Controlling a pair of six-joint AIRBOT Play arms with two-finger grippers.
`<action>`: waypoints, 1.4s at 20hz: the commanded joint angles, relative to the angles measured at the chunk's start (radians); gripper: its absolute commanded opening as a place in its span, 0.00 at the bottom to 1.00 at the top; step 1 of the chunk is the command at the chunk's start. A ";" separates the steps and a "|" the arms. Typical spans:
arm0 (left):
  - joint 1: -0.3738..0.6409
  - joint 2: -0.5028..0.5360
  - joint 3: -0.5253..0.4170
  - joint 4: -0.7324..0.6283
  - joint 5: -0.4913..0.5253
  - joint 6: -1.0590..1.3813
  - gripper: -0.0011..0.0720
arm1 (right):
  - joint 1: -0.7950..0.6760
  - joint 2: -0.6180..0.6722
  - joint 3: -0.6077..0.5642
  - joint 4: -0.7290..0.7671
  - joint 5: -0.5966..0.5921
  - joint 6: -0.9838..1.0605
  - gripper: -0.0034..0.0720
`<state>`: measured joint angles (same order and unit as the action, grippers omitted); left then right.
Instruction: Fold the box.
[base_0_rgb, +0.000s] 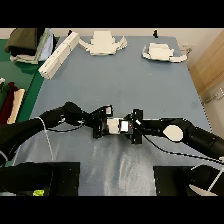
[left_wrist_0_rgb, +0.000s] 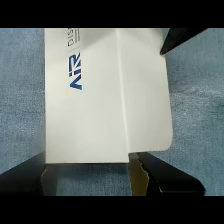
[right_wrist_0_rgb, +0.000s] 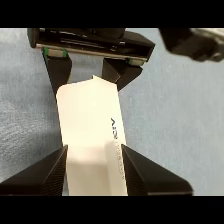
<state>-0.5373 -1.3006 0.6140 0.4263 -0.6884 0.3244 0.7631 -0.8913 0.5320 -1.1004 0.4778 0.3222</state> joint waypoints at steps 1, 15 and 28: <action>0.001 0.000 0.000 0.000 0.000 0.000 0.67 | -0.001 -0.018 0.001 -0.035 -0.057 -0.010 0.73; 0.001 0.000 0.000 0.000 0.000 0.000 0.67 | -0.002 -0.055 0.000 -0.073 -0.164 -0.008 0.61; 0.001 0.000 0.000 0.000 0.000 0.000 0.67 | 0.000 -0.051 0.000 -0.029 -0.015 -0.008 0.58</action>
<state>-0.5362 -1.3006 0.6144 0.4278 -0.6937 0.3256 0.7616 -0.9474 0.5327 -1.1477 0.4198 0.3130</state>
